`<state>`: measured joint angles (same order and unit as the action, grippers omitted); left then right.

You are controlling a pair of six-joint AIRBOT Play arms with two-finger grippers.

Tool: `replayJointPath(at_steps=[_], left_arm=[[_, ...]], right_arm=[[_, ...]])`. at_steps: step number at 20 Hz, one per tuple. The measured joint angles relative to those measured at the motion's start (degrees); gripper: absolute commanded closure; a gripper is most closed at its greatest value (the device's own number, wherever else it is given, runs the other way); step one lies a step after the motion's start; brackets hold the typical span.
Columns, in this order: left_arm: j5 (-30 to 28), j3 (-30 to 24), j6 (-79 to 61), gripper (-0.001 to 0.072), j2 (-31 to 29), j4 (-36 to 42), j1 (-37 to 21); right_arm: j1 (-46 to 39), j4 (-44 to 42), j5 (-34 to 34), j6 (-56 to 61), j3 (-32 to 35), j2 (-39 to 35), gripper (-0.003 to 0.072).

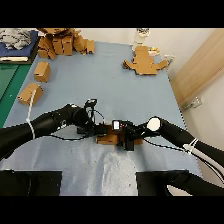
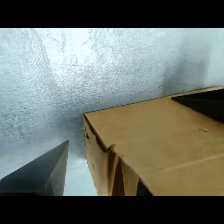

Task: Fold the box.

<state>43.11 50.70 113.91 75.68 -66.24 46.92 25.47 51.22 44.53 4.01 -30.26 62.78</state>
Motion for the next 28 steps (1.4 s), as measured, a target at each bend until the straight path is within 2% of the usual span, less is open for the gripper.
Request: replayJointPath(at_steps=[6, 8, 13, 14, 15, 17, 24, 25, 26, 27, 28], left_arm=[[4.55, 4.94, 10.67, 0.0235, 3.58, -9.27, 4.90], [6.10, 5.92, 13.70, 0.0367, 4.81, -11.61, 5.97], [7.56, 6.95, 17.94, 0.0369, 6.14, -14.16, 7.56], [7.65, 7.06, 18.64, 0.0441, 6.25, -14.45, 7.78], [7.80, 7.17, 19.47, 0.0561, 6.32, -14.84, 7.93], [8.22, 7.43, 20.59, 0.0697, 6.38, -16.24, 8.35], [8.39, 8.59, 21.73, 0.0695, 6.45, -18.18, 9.90], [8.26, 8.72, 21.75, 0.0647, 6.45, -18.16, 10.01], [8.26, 8.87, 21.75, 0.0385, 6.45, -18.14, 10.05], [7.50, 9.05, 21.77, 0.0318, 6.43, -17.79, 10.14], [7.63, 9.16, 21.84, 0.0317, 6.43, -17.51, 10.19]], right_arm=[[0.00, 0.00, 0.02, 0.00, 0.00, 0.00, 0.0109], [0.00, 0.00, 0.02, 0.00, 0.00, 0.00, 0.0109], [0.00, 0.00, 0.02, 0.00, 0.00, 0.00, 0.0109], [0.00, 0.00, 0.02, 0.00, 0.00, 0.00, 0.0109], [0.00, 0.00, 0.02, 0.00, 0.00, 0.00, 0.0109], [-0.02, 0.04, 0.02, 0.00, 0.00, 0.00, 0.0109], [-0.07, 0.09, 0.00, 0.00, -0.02, -0.02, 0.0109], [-0.09, 0.11, 0.02, 0.00, -0.02, -0.02, 0.0109], [-0.07, 0.24, 0.04, 0.00, 0.00, -0.02, 0.0109], [-0.09, 0.20, 0.04, 0.00, 0.02, 0.02, 0.0109], [0.00, -0.13, 0.09, 0.00, 0.00, 0.00, 0.0109]])
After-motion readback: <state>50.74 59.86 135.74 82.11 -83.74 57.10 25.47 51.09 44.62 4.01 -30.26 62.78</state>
